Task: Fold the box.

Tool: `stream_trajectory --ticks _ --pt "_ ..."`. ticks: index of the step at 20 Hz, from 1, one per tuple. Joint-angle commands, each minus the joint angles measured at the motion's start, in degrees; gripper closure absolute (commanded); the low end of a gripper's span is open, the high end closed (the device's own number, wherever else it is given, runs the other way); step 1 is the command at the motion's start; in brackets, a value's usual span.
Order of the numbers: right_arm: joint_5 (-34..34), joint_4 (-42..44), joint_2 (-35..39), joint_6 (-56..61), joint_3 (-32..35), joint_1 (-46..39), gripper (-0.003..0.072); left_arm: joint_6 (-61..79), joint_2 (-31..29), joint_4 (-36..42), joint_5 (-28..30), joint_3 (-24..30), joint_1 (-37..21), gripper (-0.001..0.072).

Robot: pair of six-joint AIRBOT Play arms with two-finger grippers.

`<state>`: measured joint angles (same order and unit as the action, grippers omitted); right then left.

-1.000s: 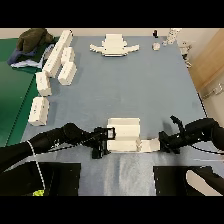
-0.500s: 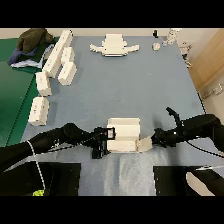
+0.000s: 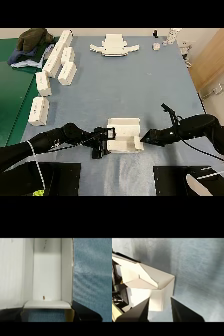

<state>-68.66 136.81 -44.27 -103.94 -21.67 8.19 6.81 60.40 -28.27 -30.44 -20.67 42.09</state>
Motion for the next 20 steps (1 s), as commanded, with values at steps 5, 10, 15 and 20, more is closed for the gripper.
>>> stream_trajectory --ticks 5,10,15,20 --pt "12.37 -11.02 -1.88 17.25 -2.93 15.54 0.0282 0.02 -0.02 0.0 0.0 -0.04 0.02 0.0191" --pt "12.63 -29.35 -5.95 38.84 -9.6 26.88 0.0283 0.0 -0.02 0.0 0.0 -0.04 0.02 0.0191" --pt "7.82 -39.87 -12.66 54.14 -16.33 36.59 0.0283 0.02 -0.02 0.0 0.02 -0.04 0.02 0.0191" --pt "1.44 -46.27 -19.39 64.83 -21.49 43.45 0.0283 0.02 -0.02 0.0 0.0 -0.04 0.02 0.0191"
